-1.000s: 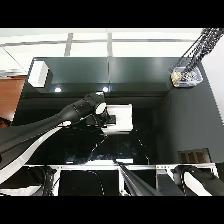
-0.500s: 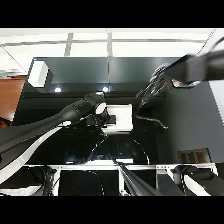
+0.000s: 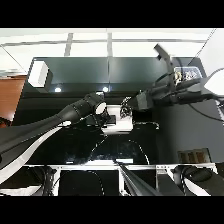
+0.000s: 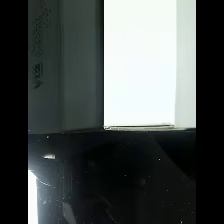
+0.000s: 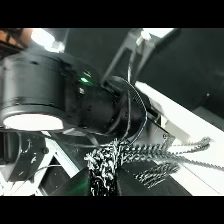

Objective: Fold the box and place the chain.

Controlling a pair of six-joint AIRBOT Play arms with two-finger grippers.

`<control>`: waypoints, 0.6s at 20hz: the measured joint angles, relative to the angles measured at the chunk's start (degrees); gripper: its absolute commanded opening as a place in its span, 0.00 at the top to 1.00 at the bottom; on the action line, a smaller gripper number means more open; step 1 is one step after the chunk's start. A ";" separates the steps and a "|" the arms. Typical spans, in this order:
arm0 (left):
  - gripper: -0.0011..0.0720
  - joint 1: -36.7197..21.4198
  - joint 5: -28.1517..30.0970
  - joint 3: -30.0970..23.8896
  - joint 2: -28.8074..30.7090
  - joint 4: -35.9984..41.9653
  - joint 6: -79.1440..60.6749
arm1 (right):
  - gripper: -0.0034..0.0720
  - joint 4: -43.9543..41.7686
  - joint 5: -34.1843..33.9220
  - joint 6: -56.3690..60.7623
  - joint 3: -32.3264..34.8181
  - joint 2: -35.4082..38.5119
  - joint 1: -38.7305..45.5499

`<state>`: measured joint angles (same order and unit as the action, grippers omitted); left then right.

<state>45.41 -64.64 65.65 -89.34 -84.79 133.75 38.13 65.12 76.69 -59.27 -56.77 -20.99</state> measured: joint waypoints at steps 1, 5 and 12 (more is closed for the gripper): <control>0.95 0.00 0.00 0.00 0.00 0.02 0.00 | 0.93 -0.15 -1.25 0.02 1.33 -0.13 -0.44; 0.95 0.00 -0.04 0.00 0.00 0.02 0.00 | 0.59 0.66 -4.74 0.79 5.62 -0.31 -1.22; 0.95 0.00 -0.28 0.00 0.00 0.02 0.04 | 0.59 14.88 3.04 1.44 9.49 5.60 8.94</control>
